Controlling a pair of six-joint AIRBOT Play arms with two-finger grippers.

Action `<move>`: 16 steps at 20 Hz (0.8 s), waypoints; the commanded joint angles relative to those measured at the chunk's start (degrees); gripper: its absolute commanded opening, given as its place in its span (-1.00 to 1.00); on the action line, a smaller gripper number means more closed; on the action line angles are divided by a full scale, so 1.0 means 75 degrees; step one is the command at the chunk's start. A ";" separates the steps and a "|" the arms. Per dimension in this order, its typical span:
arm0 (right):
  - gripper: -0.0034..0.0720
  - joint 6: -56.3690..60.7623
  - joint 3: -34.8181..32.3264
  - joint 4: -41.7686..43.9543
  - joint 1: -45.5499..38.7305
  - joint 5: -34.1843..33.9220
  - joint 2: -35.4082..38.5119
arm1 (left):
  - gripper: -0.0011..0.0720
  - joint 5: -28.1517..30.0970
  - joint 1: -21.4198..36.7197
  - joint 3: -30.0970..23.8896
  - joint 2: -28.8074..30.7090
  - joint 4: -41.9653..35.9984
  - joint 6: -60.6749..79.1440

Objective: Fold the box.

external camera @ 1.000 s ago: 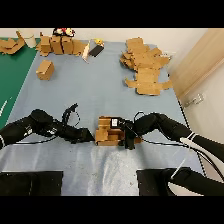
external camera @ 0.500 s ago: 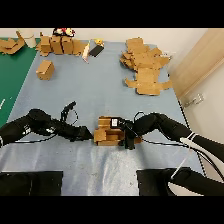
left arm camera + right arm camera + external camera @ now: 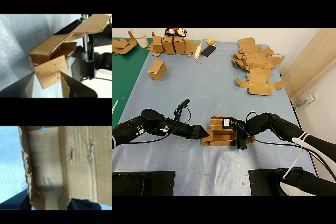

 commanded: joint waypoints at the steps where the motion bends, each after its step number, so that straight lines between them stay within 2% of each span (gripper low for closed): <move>1: 0.43 0.0000 -0.0003 0.0000 0.0003 0.0000 -0.0003 | 0.38 0.0076 -0.0032 0.0006 -0.0006 -0.0070 0.0067; 3: 0.43 0.0000 -0.0003 0.0000 0.0003 0.0000 -0.0003 | 0.38 0.0000 -0.0082 0.0006 -0.0006 -0.0204 0.0050; 4: 0.43 0.0000 -0.0003 0.0000 0.0003 0.0003 -0.0003 | 0.27 -0.0003 -0.0157 0.0006 -0.0006 -0.0248 0.0087; 7: 0.43 0.0000 -0.0003 0.0000 0.0003 0.0000 -0.0003 | 0.28 0.0055 -0.0335 0.0009 -0.0009 -0.0239 0.0254; 9: 0.43 0.0000 -0.0003 0.0000 0.0003 0.0003 -0.0003 | 0.28 0.0420 -0.0458 0.0009 -0.0006 -0.0192 -0.0020; 12: 0.43 0.0000 -0.0003 0.0000 0.0003 0.0003 -0.0003 | 0.28 0.0988 -0.0711 0.0099 -0.0006 0.0350 -0.0833; 16: 0.43 0.0000 -0.0003 0.0000 0.0003 0.0003 -0.0003 | 0.28 0.1154 -0.1000 0.0408 -0.0006 0.1177 -0.1967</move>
